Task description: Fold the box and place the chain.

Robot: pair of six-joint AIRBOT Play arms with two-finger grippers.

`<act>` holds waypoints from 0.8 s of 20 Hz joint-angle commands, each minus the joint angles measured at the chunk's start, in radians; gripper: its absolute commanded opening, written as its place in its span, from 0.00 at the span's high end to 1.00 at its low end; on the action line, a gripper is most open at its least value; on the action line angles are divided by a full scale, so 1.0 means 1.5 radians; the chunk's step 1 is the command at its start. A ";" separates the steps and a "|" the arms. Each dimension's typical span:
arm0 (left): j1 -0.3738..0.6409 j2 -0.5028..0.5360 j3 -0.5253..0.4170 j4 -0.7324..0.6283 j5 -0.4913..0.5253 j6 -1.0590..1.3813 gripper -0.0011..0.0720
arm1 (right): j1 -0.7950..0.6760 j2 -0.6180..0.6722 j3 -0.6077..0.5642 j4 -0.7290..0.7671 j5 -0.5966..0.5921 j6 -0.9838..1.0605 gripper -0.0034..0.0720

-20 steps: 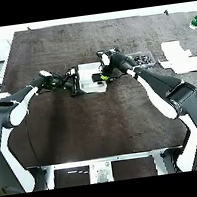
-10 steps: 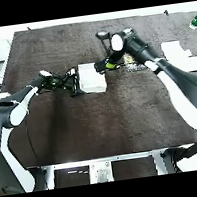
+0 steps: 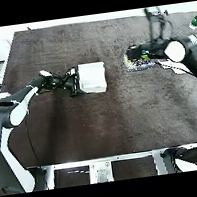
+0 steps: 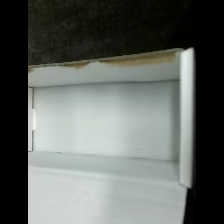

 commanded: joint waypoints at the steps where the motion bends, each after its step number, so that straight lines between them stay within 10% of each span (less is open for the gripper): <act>1: 0.000 -0.001 0.000 0.000 0.001 0.000 0.34 | -0.102 0.003 -0.112 0.042 -0.210 -0.023 0.27; 5: 0.000 -0.001 0.000 0.000 0.001 0.000 0.34 | -0.129 -0.141 -0.058 0.043 -0.189 -0.032 0.27; 16: 0.000 -0.001 0.000 0.000 0.001 0.000 0.34 | -0.156 -0.441 0.313 0.177 0.169 -0.231 0.30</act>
